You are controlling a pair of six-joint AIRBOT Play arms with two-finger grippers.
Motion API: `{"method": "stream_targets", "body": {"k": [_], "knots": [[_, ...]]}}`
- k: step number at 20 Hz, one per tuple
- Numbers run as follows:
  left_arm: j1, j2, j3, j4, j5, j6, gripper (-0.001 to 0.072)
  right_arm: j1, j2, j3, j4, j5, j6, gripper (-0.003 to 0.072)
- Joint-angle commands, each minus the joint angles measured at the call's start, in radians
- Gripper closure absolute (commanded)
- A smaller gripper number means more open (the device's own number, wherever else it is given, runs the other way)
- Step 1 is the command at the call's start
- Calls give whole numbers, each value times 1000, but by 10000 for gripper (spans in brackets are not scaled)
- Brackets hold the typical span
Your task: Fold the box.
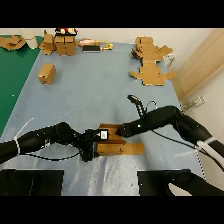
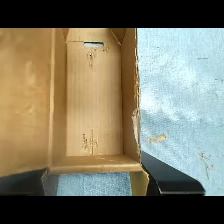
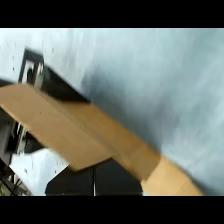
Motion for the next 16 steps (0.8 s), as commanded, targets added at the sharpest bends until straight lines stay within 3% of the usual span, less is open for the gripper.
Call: {"method": "stream_targets", "body": {"k": [1,7,16], "knots": [[0,0,0,0,0,0,364,-74,-187,93,115,32,-156,686],[0,0,0,0,0,0,364,-55,-362,87,113,-2,-173,686],[0,0,0,0,0,0,364,-57,-372,68,102,3,-175,685]]}}
